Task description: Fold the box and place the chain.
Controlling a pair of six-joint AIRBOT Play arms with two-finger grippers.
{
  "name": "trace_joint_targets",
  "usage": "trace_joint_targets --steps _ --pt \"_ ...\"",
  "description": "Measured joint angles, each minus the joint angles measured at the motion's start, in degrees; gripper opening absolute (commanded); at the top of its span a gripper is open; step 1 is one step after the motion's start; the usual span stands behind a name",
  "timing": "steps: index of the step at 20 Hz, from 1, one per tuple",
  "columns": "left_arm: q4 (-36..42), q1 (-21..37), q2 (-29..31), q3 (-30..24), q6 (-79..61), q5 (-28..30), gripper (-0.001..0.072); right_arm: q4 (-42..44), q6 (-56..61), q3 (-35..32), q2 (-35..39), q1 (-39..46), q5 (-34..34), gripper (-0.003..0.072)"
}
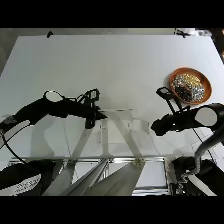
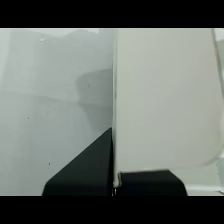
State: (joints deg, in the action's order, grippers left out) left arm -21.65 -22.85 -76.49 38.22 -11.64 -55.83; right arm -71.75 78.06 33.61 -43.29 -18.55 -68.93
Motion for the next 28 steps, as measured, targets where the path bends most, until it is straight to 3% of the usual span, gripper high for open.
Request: trace_joint_targets --steps 11,28 --pt "4.0 -0.2 -5.8 0.0 -11.0 2.4 0.0007 -3.1 1.2 0.3 1.6 0.0 1.1 0.0344" --pt "4.1 -0.2 -6.3 0.0 -12.4 3.9 0.0014 -3.1 1.2 0.3 1.6 0.0 2.5 0.0333"
